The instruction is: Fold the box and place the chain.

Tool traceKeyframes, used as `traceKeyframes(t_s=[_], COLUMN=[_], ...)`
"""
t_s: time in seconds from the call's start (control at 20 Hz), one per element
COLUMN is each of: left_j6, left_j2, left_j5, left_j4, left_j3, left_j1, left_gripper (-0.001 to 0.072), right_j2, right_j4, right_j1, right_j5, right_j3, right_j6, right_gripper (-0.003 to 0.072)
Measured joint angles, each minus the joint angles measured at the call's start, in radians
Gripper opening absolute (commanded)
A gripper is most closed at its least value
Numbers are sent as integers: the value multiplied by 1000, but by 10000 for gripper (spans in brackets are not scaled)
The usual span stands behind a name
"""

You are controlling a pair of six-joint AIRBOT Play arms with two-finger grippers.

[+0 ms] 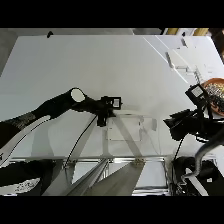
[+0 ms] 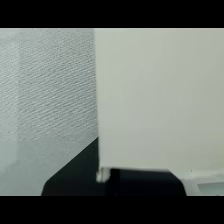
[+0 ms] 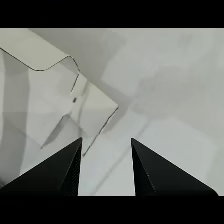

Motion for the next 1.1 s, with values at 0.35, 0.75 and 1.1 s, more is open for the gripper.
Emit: traceKeyframes(t_s=[0.35,0.75,1.1], left_j6=[24,29,115], left_j2=[-48,-71,-73], left_j5=[36,47,14], left_j4=[-87,-97,-94], left_j3=[0,0,0], left_j1=[-2,-2,-2], left_gripper=[6,3,0], right_j2=[0,0,0], right_j4=[0,0,0], right_j1=[0,0,0], right_j5=[3,-5,-28], right_j3=[-26,-29,-29], right_j6=[-61,-90,-93], right_gripper=[339,339,338])
